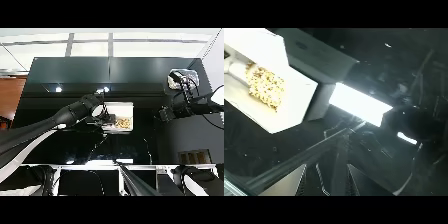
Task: Fold the box and place the chain.
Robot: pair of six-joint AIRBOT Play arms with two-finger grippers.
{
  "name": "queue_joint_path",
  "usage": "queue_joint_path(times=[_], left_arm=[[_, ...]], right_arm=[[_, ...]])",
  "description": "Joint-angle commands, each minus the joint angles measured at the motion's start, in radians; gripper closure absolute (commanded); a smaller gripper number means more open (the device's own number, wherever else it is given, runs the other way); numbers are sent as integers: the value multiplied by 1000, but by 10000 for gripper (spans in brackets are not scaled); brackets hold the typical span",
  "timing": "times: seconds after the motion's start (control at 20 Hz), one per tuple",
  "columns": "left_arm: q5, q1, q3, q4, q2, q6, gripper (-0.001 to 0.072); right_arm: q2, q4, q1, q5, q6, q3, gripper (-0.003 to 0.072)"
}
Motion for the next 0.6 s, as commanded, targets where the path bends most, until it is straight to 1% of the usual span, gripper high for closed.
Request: queue_joint_path(times=[0.0,0.05,0.2,0.25,0.3,0.35,0.4,0.45,0.5,0.55], left_arm=[[-6,2,2,6,35,-32,136],[-14,2,2,26,61,-26,122],[-78,2,-1,92,163,104,126],[-98,2,-10,121,209,151,126],[-101,2,-31,180,257,182,126],[-124,5,-69,293,302,169,126],[-170,22,-108,377,335,145,126],[-206,57,-157,414,366,145,126],[-211,103,-210,413,394,151,126],[-188,164,-266,370,423,177,126]], right_arm=[[1,-17,-4,0,-1,0,380],[1,-26,-4,-6,-1,0,380],[1,-66,-4,-7,-1,0,380],[1,-74,-4,-7,0,0,380],[1,-78,-4,-7,0,0,380],[1,-78,-4,-8,0,0,380],[1,-78,-4,-9,-1,0,380],[1,-78,-4,-11,0,0,380],[1,-78,-4,-12,0,0,380],[1,-78,-4,-13,0,0,380]])
